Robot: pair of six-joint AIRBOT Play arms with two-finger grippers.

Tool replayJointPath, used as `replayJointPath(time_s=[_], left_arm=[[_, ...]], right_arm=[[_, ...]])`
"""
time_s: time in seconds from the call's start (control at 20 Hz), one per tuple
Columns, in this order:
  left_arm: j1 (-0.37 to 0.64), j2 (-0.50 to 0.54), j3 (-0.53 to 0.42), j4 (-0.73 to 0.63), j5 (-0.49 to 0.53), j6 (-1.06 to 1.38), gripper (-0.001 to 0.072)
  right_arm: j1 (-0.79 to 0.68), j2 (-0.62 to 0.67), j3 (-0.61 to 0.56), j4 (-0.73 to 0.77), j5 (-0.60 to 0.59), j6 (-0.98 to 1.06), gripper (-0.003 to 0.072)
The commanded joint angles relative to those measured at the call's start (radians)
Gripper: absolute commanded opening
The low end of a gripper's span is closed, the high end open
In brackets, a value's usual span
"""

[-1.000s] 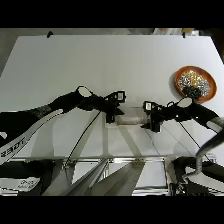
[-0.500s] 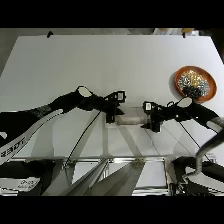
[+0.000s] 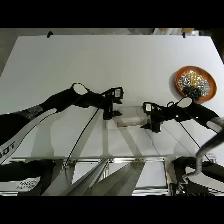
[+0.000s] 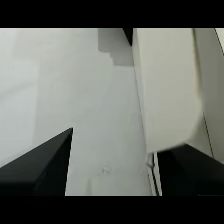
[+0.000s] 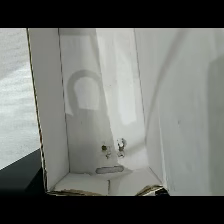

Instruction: Fold the box and place the chain.

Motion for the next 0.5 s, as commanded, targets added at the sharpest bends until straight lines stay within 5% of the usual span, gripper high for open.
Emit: replayJointPath(time_s=[0.0, 0.05, 0.15, 0.2, 0.25, 0.35, 0.45], left_arm=[[0.022, 0.084, 0.0, 0.217, -0.014, -0.23, 0.0571], [0.024, 0.117, 0.0, 0.308, -0.025, -0.32, 0.054], [0.023, 0.193, 0.0, 0.472, -0.086, -0.49, 0.029], [0.017, 0.222, 0.0, 0.491, -0.133, -0.521, 0.0092], [0.005, 0.245, 0.0, 0.483, -0.19, -0.511, 0.0], [-0.046, 0.261, 0.0, 0.473, -0.225, -0.513, 0.0001], [-0.109, 0.254, 0.0, 0.465, -0.156, -0.513, 0.0001]], right_arm=[[0.0, 0.0, 0.0, 0.003, -0.001, 0.003, 0.0357], [0.0, 0.0, 0.0, 0.003, -0.001, 0.003, 0.0357], [0.0, 0.0, 0.0, 0.003, -0.001, 0.003, 0.0357], [0.0, 0.0, 0.0, 0.003, -0.001, 0.003, 0.0357], [0.0, 0.0, 0.0, 0.003, -0.001, 0.003, 0.0357], [0.0, 0.0, 0.0, 0.003, -0.001, 0.003, 0.0357], [0.0, 0.0, 0.0, 0.003, -0.001, 0.003, 0.0357]])
